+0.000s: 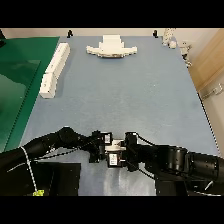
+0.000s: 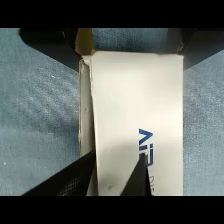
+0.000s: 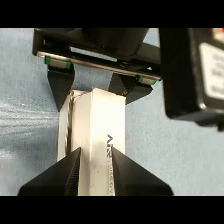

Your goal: Fold the box.

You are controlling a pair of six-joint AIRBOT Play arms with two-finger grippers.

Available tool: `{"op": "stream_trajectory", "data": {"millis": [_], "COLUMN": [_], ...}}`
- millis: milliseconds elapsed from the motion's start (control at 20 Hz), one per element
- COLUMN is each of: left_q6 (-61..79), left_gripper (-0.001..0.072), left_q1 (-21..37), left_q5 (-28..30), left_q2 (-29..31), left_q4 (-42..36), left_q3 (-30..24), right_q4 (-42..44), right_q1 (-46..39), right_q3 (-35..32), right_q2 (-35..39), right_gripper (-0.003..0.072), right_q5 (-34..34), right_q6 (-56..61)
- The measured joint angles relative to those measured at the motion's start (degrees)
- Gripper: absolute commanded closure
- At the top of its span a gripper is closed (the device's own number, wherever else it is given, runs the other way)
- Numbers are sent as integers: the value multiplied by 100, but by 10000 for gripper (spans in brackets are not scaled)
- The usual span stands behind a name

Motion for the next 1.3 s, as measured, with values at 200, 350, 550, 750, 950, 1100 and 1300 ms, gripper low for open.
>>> {"op": "stream_trajectory", "data": {"millis": [200, 350, 550, 750, 950, 1100, 1300], "left_q6": [0, 2, 0, -7, -9, -7, -7], "left_gripper": [191, 192, 191, 191, 191, 192, 191], "left_q1": [0, 0, 0, 0, 0, 0, 0], "left_q5": [-7, -13, -11, 2, 7, 4, 2], "left_q2": [0, 0, 0, 0, 0, 0, 0], "left_q4": [-2, -2, -2, -9, -11, -9, -7], "left_q3": [0, 0, 0, 0, 0, 0, 0], "right_q4": [98, 275, 343, 149, 57, 72, 186], "right_q1": [0, 0, -2, -87, -142, -153, -155], "right_q3": [37, 79, 92, 98, 127, 157, 170], "right_q2": [79, 234, 273, 179, 149, 138, 107], "right_gripper": [367, 368, 368, 368, 369, 390, 539], "right_q5": [-26, -129, -315, -345, -341, -345, -343], "right_q6": [0, 0, 15, 114, 155, 160, 164]}}
